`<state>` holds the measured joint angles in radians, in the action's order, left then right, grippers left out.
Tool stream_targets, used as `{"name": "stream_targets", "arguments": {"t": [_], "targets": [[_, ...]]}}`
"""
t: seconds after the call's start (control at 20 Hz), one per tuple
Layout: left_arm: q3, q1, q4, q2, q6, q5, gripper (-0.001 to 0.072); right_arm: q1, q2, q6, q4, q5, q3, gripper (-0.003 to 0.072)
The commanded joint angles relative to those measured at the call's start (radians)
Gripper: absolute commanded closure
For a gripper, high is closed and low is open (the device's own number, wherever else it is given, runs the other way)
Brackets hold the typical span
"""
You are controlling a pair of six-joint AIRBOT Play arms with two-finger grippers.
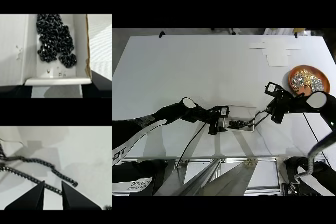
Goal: Fold the box and place the chain.
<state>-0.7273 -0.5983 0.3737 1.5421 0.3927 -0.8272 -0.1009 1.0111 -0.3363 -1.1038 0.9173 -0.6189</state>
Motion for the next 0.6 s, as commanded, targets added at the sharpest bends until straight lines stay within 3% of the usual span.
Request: {"name": "stream_targets", "arguments": {"t": [0.0,0.2,0.55], "targets": [[0.0,0.0,0.0,0.0,0.0,0.0,0.035,0.001,0.107,0.132,-0.041,-0.064,0.004,0.046],[0.0,0.0,0.0,0.0,0.0,0.0,0.035,0.0,0.183,0.166,-0.006,-0.13,0.004,0.0467],[0.0,0.0,0.0,0.0,0.0,0.0,0.035,-0.013,0.227,0.318,0.119,-0.125,0.004,0.0501]]}}
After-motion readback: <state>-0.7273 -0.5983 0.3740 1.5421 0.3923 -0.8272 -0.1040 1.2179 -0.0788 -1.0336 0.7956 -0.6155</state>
